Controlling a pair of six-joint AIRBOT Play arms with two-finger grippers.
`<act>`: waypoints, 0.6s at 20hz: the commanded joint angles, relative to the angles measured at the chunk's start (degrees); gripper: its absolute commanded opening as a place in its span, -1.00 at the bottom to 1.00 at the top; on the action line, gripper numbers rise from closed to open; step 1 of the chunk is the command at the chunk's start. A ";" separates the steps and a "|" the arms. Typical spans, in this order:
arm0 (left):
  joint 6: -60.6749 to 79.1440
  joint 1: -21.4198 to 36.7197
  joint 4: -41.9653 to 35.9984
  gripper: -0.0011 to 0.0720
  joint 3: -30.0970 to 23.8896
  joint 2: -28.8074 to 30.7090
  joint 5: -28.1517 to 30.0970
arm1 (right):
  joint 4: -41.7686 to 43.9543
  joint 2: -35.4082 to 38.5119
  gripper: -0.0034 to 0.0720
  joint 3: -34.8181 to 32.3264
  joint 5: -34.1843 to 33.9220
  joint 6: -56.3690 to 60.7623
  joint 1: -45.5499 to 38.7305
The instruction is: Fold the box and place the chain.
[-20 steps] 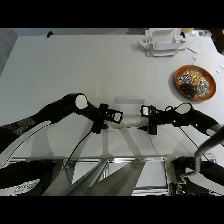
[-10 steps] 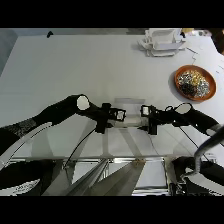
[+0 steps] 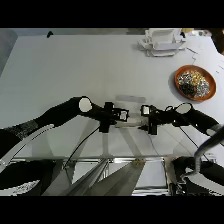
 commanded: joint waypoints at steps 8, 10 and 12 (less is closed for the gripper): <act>0.00 -2.12 -2.47 -0.33 0.04 -2.93 1.25 | -0.04 0.07 -0.09 -0.02 0.02 -0.04 0.00; 0.00 -2.14 -2.49 -0.24 0.04 -3.21 1.25 | -0.04 0.04 -0.09 -0.02 0.02 -0.04 0.00; -0.02 -2.12 -2.49 0.42 0.04 -3.04 1.29 | -0.04 0.04 -0.09 -0.02 0.02 -0.04 0.00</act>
